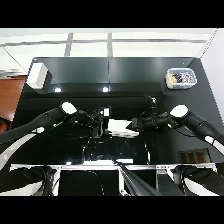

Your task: Fold the box and place the chain.

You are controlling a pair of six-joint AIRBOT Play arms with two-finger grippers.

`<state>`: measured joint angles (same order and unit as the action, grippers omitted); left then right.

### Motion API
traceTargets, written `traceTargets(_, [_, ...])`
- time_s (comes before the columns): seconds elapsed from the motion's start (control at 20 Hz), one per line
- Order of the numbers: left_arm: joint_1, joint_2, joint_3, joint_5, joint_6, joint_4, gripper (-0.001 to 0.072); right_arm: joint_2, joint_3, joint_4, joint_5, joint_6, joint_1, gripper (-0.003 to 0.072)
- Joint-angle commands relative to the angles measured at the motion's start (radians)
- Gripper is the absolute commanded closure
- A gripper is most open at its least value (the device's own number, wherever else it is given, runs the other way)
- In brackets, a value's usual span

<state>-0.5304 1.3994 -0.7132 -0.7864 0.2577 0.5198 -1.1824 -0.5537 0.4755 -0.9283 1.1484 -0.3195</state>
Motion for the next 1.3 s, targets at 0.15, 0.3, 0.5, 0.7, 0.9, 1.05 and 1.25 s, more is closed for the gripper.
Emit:
traceTargets(0.15, [0.000,0.000,0.000,0.000,0.000,-0.001,0.0359,0.049,-0.032,0.032,-0.082,-0.146,0.026,0.0671])
traceTargets(0.3, [0.000,0.000,-0.001,0.000,0.000,-0.005,0.0360,0.167,-0.138,0.182,-0.163,-0.151,0.070,0.0672])
traceTargets(0.5, [-0.012,-0.012,-0.023,0.051,-0.134,-0.006,0.0317,0.359,-0.225,0.699,-0.109,0.188,0.116,0.0671])
traceTargets(0.7, [-0.058,-0.022,-0.085,0.059,-0.191,0.026,-0.0002,0.415,-0.225,0.869,-0.157,0.327,0.190,0.0671])
traceTargets(0.9, [-0.063,-0.065,-0.192,-0.097,-0.240,0.046,0.0000,0.415,-0.225,0.890,-0.192,0.327,0.213,0.0671])
traceTargets(1.05, [-0.078,-0.068,-0.261,-0.130,-0.240,0.045,0.0000,0.415,-0.225,0.888,-0.153,0.327,0.213,0.0671])
traceTargets(1.25, [-0.136,0.011,-0.313,-0.063,-0.240,0.046,0.0001,0.414,-0.224,0.887,-0.132,0.328,0.213,0.0671])
